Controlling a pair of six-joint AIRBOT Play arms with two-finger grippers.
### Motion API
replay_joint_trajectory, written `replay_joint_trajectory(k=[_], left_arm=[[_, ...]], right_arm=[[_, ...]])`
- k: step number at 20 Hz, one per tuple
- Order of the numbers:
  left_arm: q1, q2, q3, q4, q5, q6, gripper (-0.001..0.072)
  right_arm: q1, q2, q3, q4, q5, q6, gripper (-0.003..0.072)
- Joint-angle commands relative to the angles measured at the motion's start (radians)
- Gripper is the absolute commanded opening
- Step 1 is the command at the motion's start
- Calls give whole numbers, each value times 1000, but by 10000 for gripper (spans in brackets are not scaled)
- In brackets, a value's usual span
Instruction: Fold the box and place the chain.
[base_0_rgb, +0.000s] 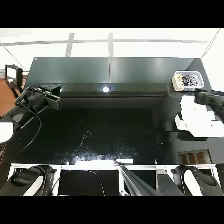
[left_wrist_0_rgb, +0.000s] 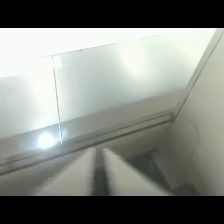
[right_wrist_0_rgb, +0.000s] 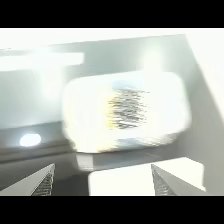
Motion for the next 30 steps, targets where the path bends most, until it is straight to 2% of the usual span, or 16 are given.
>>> replay_joint_trajectory(k=[1, 5, 8, 11, 12, 13, 17, 19, 21, 22, 27, 30], left_arm=[[-1, -13, 0, -31, 37, -12, 718], [0, -48, 0, -31, -12, -51, 705], [0, -70, 0, -29, -49, -51, 704], [0, -94, 0, -30, -57, -52, 704], [0, -98, 0, -29, -69, -52, 705], [-1, -99, 0, -30, -76, -52, 704], [-1, -100, 0, -34, -126, -52, 703], [-1, -100, 0, -34, -153, -52, 703], [-1, -100, 0, -34, -167, -52, 702], [-1, -100, 0, -34, -168, -52, 703], [0, -100, 0, -33, -166, -52, 703], [0, -100, 0, -33, -166, -52, 703]], right_arm=[[-279, -203, 95, -82, 119, 68, 715], [-534, -456, 359, -143, 354, 218, 714], [-606, -627, 566, -395, 634, 305, 713], [-600, -714, 655, -457, 820, 14, 713], [-597, -731, 666, -454, 835, -27, 712], [-595, -747, 671, -450, 837, -41, 669], [-572, -812, 679, -446, 832, -107, 666], [-555, -827, 679, -439, 831, -135, 560], [-550, -823, 679, -436, 838, -140, 98], [-551, -817, 679, -416, 854, -140, 7], [-556, -750, 676, -240, 982, -161, 9], [-540, -662, 631, -109, 988, -166, 15]])
